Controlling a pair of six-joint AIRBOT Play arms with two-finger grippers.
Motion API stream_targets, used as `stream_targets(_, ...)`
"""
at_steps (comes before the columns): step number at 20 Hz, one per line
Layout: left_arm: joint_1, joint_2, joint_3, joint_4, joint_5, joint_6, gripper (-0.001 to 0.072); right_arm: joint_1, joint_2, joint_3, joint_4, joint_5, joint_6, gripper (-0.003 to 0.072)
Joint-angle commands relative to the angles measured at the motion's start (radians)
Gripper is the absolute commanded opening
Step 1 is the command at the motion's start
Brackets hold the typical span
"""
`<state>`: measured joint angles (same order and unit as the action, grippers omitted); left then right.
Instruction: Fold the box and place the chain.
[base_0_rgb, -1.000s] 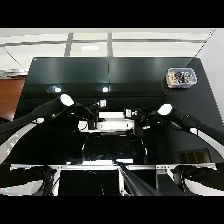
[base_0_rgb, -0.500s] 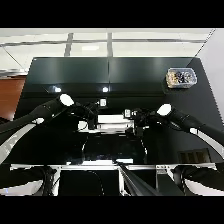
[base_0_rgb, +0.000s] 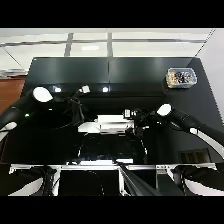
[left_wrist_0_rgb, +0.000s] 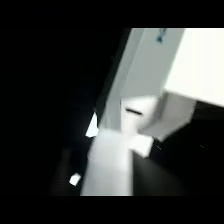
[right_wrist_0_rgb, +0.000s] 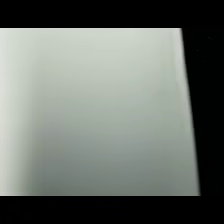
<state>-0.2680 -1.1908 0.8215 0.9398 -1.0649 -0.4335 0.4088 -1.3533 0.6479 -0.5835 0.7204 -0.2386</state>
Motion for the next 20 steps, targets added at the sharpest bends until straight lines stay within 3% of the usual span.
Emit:
stream_targets(1, 0.042, 0.046, -0.011, -0.056, -0.234, -0.269, 0.0023, 0.001, 0.000, 0.000, -0.001, 0.000, 0.000, 0.0471)
stream_targets(2, 0.021, 0.046, -0.031, -0.134, -0.242, -0.267, 0.0024, 0.001, 0.000, 0.000, 0.000, 0.000, 0.000, 0.0470)
stream_targets(4, -0.046, 0.045, -0.064, -0.228, -0.166, -0.243, 0.0024, 0.001, 0.000, 0.000, -0.001, 0.000, 0.000, 0.0465)
stream_targets(5, -0.080, 0.041, -0.069, -0.247, -0.109, -0.243, 0.0024, 0.001, 0.000, 0.000, -0.002, 0.002, -0.001, 0.0267)
stream_targets(6, -0.113, 0.035, -0.069, -0.274, -0.053, -0.243, 0.0024, 0.001, 0.000, 0.000, -0.002, 0.001, -0.001, 0.0128)
stream_targets(13, -0.167, -0.038, -0.065, -0.356, 0.464, -0.283, 0.0024, 0.001, 0.000, 0.000, -0.001, 0.001, -0.001, 0.0135)
stream_targets(20, -0.161, -0.252, -0.032, -0.293, 0.294, -0.359, 0.0024, 0.001, 0.000, 0.000, -0.001, 0.000, 0.000, 0.0135)
